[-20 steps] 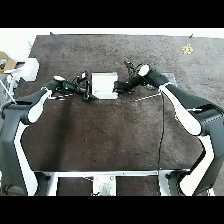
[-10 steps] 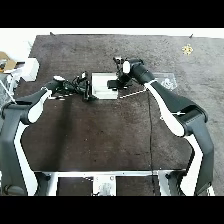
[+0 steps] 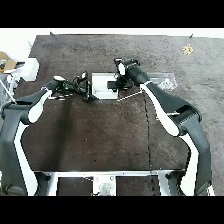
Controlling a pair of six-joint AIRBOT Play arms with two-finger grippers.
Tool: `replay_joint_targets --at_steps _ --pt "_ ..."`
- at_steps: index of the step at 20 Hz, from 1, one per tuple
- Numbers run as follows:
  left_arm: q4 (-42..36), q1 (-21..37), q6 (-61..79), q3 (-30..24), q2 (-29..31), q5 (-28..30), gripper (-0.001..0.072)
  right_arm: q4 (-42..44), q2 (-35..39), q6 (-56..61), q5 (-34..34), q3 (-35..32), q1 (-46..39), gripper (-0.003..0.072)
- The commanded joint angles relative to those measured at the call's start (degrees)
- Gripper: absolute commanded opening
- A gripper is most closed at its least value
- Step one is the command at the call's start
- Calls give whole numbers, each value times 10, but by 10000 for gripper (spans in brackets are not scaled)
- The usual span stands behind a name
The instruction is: Fold the box and place the chain.
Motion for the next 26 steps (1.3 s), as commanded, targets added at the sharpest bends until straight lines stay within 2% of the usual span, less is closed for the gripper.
replay_joint_targets --at_steps 1,7,9,17,18,20,21,26 --pt "0 0 0 0 0 0 184 -9 -13 30 1 1 1 316" --pt "0 0 0 0 0 0 184 -22 -15 65 -13 1 4 314" --pt "0 0 0 0 0 0 184 -24 -15 66 -15 1 4 157" --pt "0 0 0 0 0 0 184 -23 -19 73 -9 1 6 154" --pt "0 0 0 0 0 0 184 -24 -19 73 -7 1 6 94" --pt "0 0 0 0 0 0 184 -24 -19 73 -8 1 6 77" --pt "0 0 0 0 0 0 184 -26 -19 73 -10 1 6 19" --pt "0 0 0 0 0 0 184 -28 -18 73 -19 1 8 22"
